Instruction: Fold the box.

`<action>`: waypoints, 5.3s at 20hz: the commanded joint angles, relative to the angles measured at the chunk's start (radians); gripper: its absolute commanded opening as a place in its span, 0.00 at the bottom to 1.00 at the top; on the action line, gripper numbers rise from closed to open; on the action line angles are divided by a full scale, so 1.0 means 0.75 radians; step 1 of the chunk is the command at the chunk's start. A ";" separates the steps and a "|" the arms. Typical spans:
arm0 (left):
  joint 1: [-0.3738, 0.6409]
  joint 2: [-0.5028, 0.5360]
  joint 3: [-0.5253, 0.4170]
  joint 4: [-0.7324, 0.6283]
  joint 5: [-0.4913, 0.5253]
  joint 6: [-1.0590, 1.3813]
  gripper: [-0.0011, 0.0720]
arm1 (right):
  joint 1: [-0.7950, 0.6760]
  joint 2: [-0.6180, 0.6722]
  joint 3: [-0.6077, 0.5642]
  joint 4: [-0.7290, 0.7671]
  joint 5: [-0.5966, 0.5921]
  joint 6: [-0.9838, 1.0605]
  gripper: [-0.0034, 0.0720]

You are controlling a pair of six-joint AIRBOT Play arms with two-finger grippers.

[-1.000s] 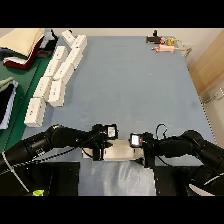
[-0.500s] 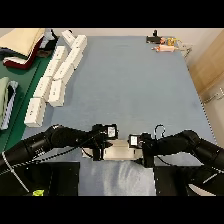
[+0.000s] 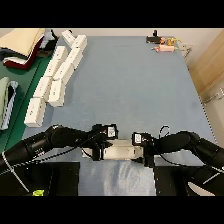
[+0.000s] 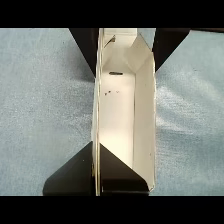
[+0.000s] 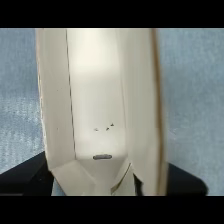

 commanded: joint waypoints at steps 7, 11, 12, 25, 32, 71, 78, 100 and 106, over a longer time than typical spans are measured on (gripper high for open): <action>0.001 0.001 0.000 0.000 0.000 0.000 0.04 | -0.009 -0.077 -0.008 0.027 0.046 -0.041 0.90; 0.001 0.001 0.000 0.000 0.000 0.001 0.04 | -0.009 -0.077 -0.008 0.023 0.050 -0.050 0.86; 0.001 0.001 0.000 0.000 0.000 0.001 0.04 | -0.008 -0.077 -0.008 0.023 0.050 -0.050 0.76; 0.001 0.001 0.000 0.000 0.000 0.001 0.04 | -0.009 -0.077 -0.008 -0.020 0.020 -0.048 0.72; 0.001 0.001 0.000 0.000 0.001 0.001 0.04 | -0.009 -0.077 -0.008 -0.026 0.020 -0.048 0.72; 0.105 -0.261 0.266 -0.296 -0.060 -1.127 0.04 | -0.009 -0.076 -0.008 -0.035 0.020 -0.048 0.72; 0.173 -0.463 0.266 -0.296 -0.117 -1.149 0.03 | -0.009 -0.077 -0.008 -0.034 0.020 -0.048 0.72; 0.202 0.153 0.279 0.075 -0.427 -1.162 0.03 | -0.009 -0.077 -0.008 -0.035 0.020 -0.048 0.72; 0.201 0.350 0.277 0.553 -0.652 -0.911 0.37 | -0.009 -0.077 -0.008 -0.035 0.020 -0.048 0.72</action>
